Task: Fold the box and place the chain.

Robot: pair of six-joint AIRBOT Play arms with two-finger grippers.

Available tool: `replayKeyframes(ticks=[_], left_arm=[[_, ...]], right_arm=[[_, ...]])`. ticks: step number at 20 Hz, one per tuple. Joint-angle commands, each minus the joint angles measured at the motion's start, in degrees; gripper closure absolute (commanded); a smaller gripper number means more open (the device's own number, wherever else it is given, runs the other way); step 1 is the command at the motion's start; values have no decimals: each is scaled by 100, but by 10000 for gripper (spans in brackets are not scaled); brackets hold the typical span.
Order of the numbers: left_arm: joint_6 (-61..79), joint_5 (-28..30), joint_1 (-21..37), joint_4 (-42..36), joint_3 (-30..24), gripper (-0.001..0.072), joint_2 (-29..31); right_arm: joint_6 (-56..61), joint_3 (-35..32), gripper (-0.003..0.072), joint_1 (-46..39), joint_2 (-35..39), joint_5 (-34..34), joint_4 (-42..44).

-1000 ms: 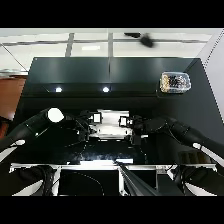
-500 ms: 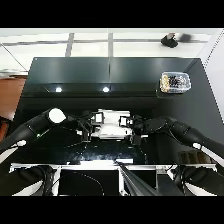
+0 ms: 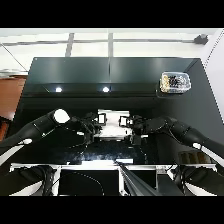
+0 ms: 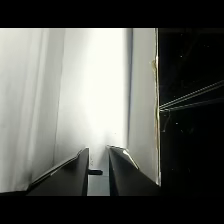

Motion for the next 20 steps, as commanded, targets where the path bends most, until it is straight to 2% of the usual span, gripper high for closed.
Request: replayKeyframes(ticks=[1, 2, 4, 7, 8, 9, 10, 11, 12, 13, 14, 15, 18, 20], left_arm=[[2, -13, -17, 31, 0, 546, -33], [2, -13, -17, 28, 0, 537, -31], [2, -13, -17, 28, 0, 405, -31], [2, -15, -17, 28, 0, 398, -31], [2, -17, -17, 39, 0, 457, -31], [0, -17, -17, 39, 0, 485, -33], [0, -15, -17, 37, 0, 443, -31], [2, -15, -15, 42, 0, 360, -31], [2, -15, -2, 42, 0, 354, -31], [-7, -15, 2, 125, 11, 368, -20], [-114, -15, 26, 282, 26, 554, 26], [-293, -101, 90, 551, 66, 682, 111], [-1390, -232, 455, 1440, 114, 682, 614], [-2033, -391, 907, 1875, 114, 682, 1095]], right_arm=[[2, -2, 285, -2, -4, 4, 2], [2, -2, 285, -2, -4, 4, 2], [2, -2, 284, -2, -4, 7, 2], [2, -2, 284, -2, -4, 7, 2], [2, -2, 284, -2, -4, 7, 2], [2, -2, 284, -2, -4, 7, 2], [2, -2, 285, -2, -4, 7, 2], [2, -2, 284, -2, -4, 7, 2], [2, -2, 284, -2, -4, 7, 2], [4, -2, 284, -2, -4, 9, 2], [2, -2, 284, -2, -4, 9, 2], [2, -2, 285, -2, -4, 11, 0], [2, -2, 284, -2, -4, 31, -24], [2, -2, 284, -2, -4, 31, -133]])
